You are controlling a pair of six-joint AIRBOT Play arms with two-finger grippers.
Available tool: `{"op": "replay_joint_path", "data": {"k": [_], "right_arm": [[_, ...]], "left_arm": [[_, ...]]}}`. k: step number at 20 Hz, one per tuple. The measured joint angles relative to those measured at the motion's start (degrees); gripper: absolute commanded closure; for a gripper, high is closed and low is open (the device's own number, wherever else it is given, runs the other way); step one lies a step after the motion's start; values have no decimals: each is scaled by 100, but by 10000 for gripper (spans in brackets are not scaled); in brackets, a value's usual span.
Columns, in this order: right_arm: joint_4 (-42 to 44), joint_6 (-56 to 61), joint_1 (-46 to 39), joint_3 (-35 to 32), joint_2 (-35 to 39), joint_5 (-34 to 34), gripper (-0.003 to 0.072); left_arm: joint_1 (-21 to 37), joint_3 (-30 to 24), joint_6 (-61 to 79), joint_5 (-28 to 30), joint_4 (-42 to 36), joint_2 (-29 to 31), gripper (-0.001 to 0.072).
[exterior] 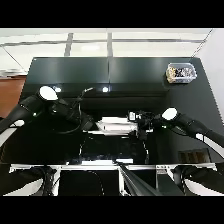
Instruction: Fold the box and place the chain.
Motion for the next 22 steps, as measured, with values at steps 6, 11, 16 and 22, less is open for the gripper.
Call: {"op": "replay_joint_path", "data": {"k": [6, 11, 16, 22], "right_arm": [[-7, -7, 0, 0, 0, 13, 624], [-4, 4, 0, 0, 0, 11, 623], [-7, -7, 0, 0, -4, 15, 623], [-2, 0, 0, 0, -4, 7, 623]], "left_arm": [[-131, -181, 546, 2271, -975, -232, 685], [-197, -203, 634, 2225, -586, -824, 685], [-216, 114, 741, 1943, -68, -986, 687], [98, 667, 345, 1751, 927, -17, 687]]}}
